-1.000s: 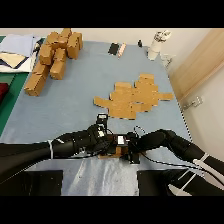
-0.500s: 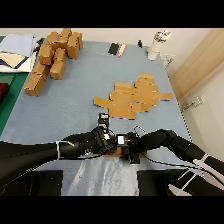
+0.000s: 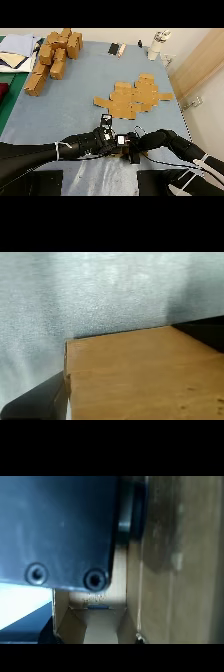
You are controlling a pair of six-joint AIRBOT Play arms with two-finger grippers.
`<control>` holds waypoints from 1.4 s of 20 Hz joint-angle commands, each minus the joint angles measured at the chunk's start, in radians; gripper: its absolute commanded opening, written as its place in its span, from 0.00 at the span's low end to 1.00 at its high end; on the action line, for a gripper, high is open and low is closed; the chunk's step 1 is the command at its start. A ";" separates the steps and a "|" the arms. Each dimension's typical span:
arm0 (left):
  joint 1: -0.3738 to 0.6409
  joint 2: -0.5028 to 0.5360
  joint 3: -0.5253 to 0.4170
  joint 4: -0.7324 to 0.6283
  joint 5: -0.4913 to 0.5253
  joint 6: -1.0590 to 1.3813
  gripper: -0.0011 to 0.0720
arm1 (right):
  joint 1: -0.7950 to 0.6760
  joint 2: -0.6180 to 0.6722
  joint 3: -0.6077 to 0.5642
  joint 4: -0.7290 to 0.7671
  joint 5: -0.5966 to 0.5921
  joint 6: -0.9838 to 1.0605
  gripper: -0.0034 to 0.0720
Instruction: Fold the box.
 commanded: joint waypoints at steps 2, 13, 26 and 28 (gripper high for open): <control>0.009 0.040 -0.001 -0.013 -0.033 0.006 0.61 | 0.001 0.000 0.000 0.002 0.001 0.001 0.71; 0.032 0.062 -0.002 0.002 -0.117 0.039 0.91 | 0.001 0.000 0.000 0.002 0.001 0.001 0.71; 0.244 0.158 -0.003 -0.177 -0.196 0.463 0.91 | 0.001 0.000 0.000 0.002 0.001 0.001 0.71; 0.294 0.158 -0.010 -0.220 -0.199 0.564 0.91 | 0.001 0.000 0.000 0.002 0.001 0.001 0.71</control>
